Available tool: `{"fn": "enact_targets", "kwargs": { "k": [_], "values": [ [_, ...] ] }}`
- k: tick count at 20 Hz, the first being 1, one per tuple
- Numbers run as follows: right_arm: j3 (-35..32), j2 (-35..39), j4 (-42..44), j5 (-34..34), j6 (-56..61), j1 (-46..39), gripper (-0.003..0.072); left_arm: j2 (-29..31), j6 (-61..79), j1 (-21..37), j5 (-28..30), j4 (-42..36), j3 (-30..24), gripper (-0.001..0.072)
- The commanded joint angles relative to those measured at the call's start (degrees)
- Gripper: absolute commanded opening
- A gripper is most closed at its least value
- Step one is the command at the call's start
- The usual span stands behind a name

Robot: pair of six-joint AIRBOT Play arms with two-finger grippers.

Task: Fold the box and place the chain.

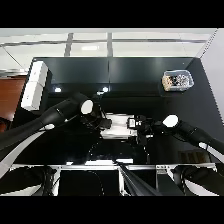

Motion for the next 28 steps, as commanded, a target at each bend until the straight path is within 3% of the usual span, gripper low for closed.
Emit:
{"fn": "enact_targets", "kwargs": {
  "k": [1, 7, 17, 18, 19, 22, 23, 24, 25, 26, 28],
  "values": [
    [0.0, 0.0, 0.0, 0.1, 0.0, 0.0, 0.0126, -0.4, -11.3, -3.6, -0.7, 7.9, 1.2, 0.0332],
    [0.0, 0.0, 0.0, 0.1, 0.0, 0.0, 0.0126, -5.1, -14.1, -7.3, -1.4, 8.0, 4.3, 0.0333],
    [0.0, 0.0, 0.0, 0.1, 0.0, 0.0, 0.0126, -5.5, -14.6, -7.5, -1.5, 8.0, 4.3, 0.0332],
    [0.0, 0.0, 0.0, 0.0, 0.0, 0.0, 0.0126, -5.5, -14.6, -7.3, -1.5, 7.8, 4.3, 0.0308],
    [0.0, 0.0, 0.0, 0.1, 0.0, 0.0, 0.0126, -5.5, -14.6, -7.2, -1.6, 7.8, 4.3, 0.004],
    [0.0, 0.0, 0.0, 0.1, 0.0, 0.0, 0.0126, -5.4, -14.6, -7.2, -1.6, 7.8, 4.3, 0.0025],
    [0.0, 0.0, 0.0, 0.1, 0.0, 0.0, 0.0126, -5.4, -14.6, -7.2, -1.6, 7.8, 4.3, 0.0029],
    [0.0, 0.0, 0.0, 0.1, 0.0, 0.0, 0.0126, -5.4, -14.6, -7.2, -1.5, 7.5, 4.3, 0.0106],
    [0.0, 0.0, 0.0, 0.1, 0.0, 0.0, 0.0126, -5.4, -14.6, -7.2, -1.6, 7.3, 4.3, 0.0282],
    [0.0, 0.0, 0.0, 0.1, 0.0, 0.0, 0.0126, -5.4, -14.6, -7.2, -1.9, 7.3, 4.3, 0.0382],
    [0.0, 0.0, 0.0, 0.1, 0.0, 0.0, 0.0126, -5.5, -14.6, -7.2, -3.0, 7.7, 4.3, 0.039]
  ]
}}
